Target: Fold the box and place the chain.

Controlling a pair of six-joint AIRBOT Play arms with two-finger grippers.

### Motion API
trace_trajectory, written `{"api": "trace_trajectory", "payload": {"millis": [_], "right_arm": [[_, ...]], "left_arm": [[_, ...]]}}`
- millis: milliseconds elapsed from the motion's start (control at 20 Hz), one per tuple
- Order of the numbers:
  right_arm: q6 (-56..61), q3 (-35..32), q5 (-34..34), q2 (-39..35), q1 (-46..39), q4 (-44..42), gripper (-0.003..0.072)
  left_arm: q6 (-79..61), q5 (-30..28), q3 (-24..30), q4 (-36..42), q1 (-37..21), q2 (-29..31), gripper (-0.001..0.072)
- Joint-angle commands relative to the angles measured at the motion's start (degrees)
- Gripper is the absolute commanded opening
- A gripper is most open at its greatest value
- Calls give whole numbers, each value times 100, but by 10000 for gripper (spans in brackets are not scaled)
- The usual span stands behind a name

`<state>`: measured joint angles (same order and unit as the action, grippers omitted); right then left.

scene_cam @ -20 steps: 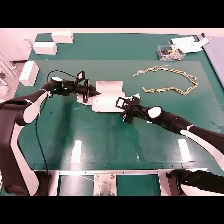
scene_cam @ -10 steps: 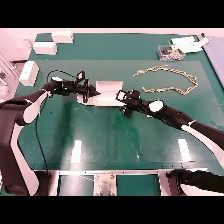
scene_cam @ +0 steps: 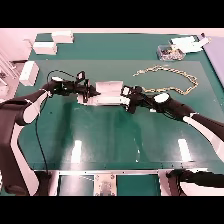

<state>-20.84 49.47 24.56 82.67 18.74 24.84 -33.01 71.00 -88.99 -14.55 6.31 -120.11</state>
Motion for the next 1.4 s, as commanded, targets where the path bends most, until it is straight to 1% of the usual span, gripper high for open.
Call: {"api": "trace_trajectory", "payload": {"millis": [0, 200, 250, 400, 450, 650, 750, 1000, 1200, 1350], "right_arm": [[-389, 236, 647, 254, -251, -350, 695], [-688, 446, 767, 317, -341, -345, 696], [-706, 474, 824, 317, -358, -348, 718], [-824, 525, 960, 352, -363, -345, 720], [-835, 564, 968, 417, -378, -345, 720], [-831, 898, 1344, 876, -570, -345, 720], [-813, 966, 1357, 901, -728, -376, 720], [-815, 1029, 1786, 970, -859, -494, 720], [-813, 1255, 2367, 1283, -855, -625, 720], [-811, 1362, 2439, 1401, -852, -643, 720]], "left_arm": [[0, 2, -4, -9, 0, 4, 21], [0, 4, -4, -11, 0, 4, 21], [0, 4, -4, -13, 0, 4, 21], [0, 7, -4, -15, 0, 4, 21], [0, 4, -4, -15, 0, 4, 21], [0, 13, -4, -39, 0, 4, 22], [0, 17, -4, -50, 0, 4, 21], [-2, 39, -4, -50, 0, 4, 21], [-2, 37, -4, -50, 0, 4, 21], [-2, 35, -4, -50, 0, 4, 21]]}}
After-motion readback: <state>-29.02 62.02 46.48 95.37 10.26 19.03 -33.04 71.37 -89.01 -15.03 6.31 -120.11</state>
